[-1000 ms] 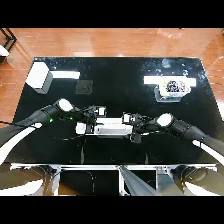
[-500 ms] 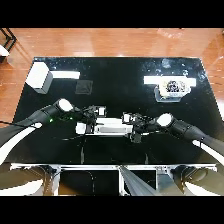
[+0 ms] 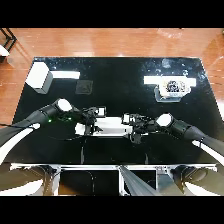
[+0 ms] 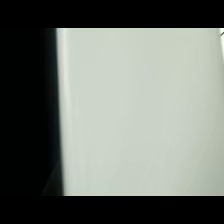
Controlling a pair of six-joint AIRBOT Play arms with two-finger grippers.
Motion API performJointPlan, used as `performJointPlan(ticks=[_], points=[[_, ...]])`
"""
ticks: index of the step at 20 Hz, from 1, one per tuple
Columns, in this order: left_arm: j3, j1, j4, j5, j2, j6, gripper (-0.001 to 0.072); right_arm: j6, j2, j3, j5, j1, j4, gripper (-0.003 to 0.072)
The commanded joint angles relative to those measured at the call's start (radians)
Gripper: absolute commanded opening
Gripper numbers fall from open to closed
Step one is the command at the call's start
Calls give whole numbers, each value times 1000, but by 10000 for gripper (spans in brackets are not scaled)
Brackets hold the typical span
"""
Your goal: Fold the box and place the chain.
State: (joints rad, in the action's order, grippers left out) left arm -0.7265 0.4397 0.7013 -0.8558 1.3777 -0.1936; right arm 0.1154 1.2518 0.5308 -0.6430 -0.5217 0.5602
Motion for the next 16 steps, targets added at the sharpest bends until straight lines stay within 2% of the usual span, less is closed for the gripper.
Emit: performJointPlan(ticks=[1,3,4,9,10,11,13,14,15,16], points=[[-1,-22,-3,-19,-45,24,576,0,0,1,0,0,2,530],[-1,-52,-2,-20,-90,63,580,0,0,1,0,-2,3,530],[-1,-71,-1,-24,-111,86,632,0,0,1,0,-2,6,530],[-1,-183,36,-116,-253,282,630,0,0,1,0,-2,6,530],[-1,-201,72,-159,-282,361,596,0,0,1,0,-2,6,462],[-1,-219,94,-227,-310,448,469,0,0,1,0,-2,6,428],[0,-239,57,-403,-338,546,120,0,0,1,0,-2,6,428],[1,-237,22,-502,-338,541,14,0,0,1,0,-2,6,428],[12,-225,-18,-538,-337,542,13,0,0,1,0,-2,6,428],[31,-203,-57,-522,-338,542,13,-1,0,1,0,-2,6,428]])
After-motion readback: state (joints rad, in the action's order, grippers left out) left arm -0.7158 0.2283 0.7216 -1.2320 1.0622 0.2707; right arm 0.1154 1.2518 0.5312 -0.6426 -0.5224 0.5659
